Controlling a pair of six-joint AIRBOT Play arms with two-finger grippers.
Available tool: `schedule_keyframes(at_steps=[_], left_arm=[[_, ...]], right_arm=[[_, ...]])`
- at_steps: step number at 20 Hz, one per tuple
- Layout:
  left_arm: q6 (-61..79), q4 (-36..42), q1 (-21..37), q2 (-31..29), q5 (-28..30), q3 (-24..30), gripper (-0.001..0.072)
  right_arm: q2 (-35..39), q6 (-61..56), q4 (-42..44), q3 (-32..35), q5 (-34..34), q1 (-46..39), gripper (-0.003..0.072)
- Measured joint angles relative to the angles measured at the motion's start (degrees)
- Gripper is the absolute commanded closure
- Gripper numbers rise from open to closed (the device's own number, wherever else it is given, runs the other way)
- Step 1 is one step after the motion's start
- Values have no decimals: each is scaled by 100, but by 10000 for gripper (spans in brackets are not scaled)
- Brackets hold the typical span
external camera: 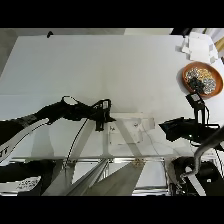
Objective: Fold the box and place the chain.
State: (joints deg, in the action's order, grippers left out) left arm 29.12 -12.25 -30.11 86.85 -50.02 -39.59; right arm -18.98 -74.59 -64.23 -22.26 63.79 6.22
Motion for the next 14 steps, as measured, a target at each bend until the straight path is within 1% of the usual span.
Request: schedule_keyframes(at_steps=[9,14], left_arm=[[118,-17,-2,42,7,-20,706],[227,-240,-2,44,52,-229,706]], right_arm=[[0,0,0,0,4,0,372],[0,0,-2,0,2,0,372]])
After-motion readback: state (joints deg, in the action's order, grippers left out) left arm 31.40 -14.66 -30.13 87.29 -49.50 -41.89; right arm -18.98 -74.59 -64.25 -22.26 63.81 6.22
